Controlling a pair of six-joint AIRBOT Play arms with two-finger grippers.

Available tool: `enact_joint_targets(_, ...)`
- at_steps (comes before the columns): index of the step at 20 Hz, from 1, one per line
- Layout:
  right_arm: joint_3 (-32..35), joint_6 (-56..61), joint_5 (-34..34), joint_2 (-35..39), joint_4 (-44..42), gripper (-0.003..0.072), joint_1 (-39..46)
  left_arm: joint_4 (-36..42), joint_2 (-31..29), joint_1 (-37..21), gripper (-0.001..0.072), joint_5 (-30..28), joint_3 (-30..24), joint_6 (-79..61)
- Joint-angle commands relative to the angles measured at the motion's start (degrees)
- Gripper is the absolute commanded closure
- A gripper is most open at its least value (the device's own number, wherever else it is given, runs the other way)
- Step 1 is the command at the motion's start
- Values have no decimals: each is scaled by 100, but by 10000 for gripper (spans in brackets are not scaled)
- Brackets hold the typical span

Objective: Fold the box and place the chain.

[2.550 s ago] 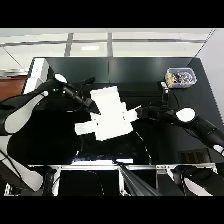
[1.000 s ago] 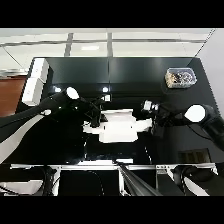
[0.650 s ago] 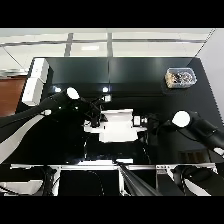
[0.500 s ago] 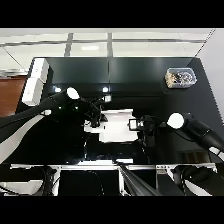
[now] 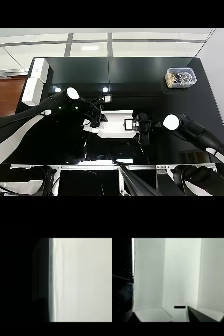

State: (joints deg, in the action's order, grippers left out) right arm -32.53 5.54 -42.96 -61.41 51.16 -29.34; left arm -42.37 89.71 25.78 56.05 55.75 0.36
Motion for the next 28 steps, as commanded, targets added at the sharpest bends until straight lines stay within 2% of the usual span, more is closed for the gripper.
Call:
enact_joint_targets(1,-122,-4,142,98,-372,-12,212,2,4,2,681,-9,2,4)
enact_joint_targets(4,-160,-4,361,98,-505,-12,496,0,2,2,681,-9,2,4)
enact_joint_targets(7,-164,-345,374,96,-1351,-12,638,-26,2,2,681,2,39,2)
enact_joint_targets(16,-162,-625,413,-101,-1320,-12,1069,-70,2,2,681,157,138,0)
enact_joint_targets(21,-146,-927,-57,-348,-1613,-11,1060,-260,2,35,681,157,149,-24)
enact_joint_targets(25,-146,-2055,-74,-568,-2070,-12,960,-544,2,149,681,166,175,-13)
enact_joint_targets(28,-146,-2247,-118,-831,-2175,-11,946,-535,2,151,681,164,212,-2)
